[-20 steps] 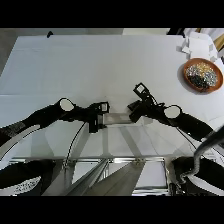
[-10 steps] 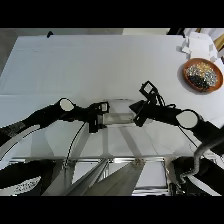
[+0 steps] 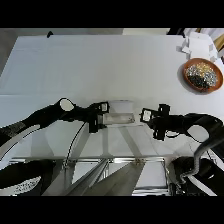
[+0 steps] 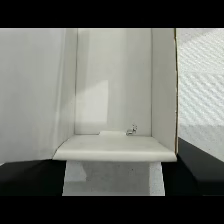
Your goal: Fold the box and place the chain.
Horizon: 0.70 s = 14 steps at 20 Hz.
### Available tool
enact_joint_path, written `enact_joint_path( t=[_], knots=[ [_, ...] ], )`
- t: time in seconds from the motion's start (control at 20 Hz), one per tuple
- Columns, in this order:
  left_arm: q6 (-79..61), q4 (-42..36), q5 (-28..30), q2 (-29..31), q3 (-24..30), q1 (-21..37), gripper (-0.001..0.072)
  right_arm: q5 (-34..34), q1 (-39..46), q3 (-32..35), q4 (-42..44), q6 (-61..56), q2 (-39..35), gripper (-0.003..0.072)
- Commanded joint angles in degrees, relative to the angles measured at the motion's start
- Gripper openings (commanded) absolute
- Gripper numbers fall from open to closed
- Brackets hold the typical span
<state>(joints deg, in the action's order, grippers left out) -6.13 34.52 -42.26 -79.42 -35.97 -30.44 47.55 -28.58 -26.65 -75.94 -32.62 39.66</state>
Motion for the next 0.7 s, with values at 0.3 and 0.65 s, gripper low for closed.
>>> enact_joint_path(
  t=[0.3, 0.65],
  knots=[
    [0.0, 0.0, 0.02, -0.02, 0.02, -0.02, 0.0008, -12.98, 0.15, 2.03, 9.73, 33.09, 11.19, 0.0222],
    [0.0, 0.0, 0.0, -0.02, 0.02, -0.02, 0.0008, -6.49, 10.64, 1.86, 30.49, 55.45, 17.07, 0.0222]
  ],
)
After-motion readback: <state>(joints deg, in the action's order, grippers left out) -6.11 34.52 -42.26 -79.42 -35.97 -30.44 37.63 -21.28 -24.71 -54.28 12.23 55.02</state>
